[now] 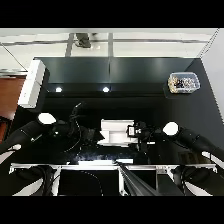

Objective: Fold the box and place the chain.

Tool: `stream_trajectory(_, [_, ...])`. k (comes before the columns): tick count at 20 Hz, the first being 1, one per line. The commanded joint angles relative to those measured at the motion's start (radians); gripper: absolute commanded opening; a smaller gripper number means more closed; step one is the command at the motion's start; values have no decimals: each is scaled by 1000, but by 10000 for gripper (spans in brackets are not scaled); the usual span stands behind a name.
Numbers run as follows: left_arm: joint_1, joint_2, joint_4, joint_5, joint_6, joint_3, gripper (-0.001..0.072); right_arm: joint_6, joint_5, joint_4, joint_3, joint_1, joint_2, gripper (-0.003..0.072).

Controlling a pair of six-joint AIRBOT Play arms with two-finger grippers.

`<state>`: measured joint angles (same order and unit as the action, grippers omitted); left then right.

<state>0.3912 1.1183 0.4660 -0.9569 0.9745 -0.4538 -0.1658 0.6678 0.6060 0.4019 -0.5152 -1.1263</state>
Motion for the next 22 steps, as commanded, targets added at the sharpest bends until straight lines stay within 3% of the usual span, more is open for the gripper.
stream_trajectory(1, [88, -2, 10, 106, 5, -25, 674, 0, 0, 0, -1, 0, 0, 436])
stream_trajectory(5, [137, -2, 188, 123, 249, -88, 669, 0, 0, 0, -1, 0, 0, 436])
stream_trajectory(7, [167, -2, 312, 104, 384, -133, 529, 0, 0, 0, -1, 0, 0, 435])
stream_trajectory(14, [220, 11, 391, 37, 563, -227, 492, 0, 0, 0, -1, 0, 0, 436])
stream_trajectory(17, [244, 32, 421, 61, 652, -227, 492, 0, 0, 0, -1, 0, 0, 436])
stream_trajectory(22, [296, 38, 613, 130, 857, -227, 492, 0, 0, 0, -1, 0, 0, 435])
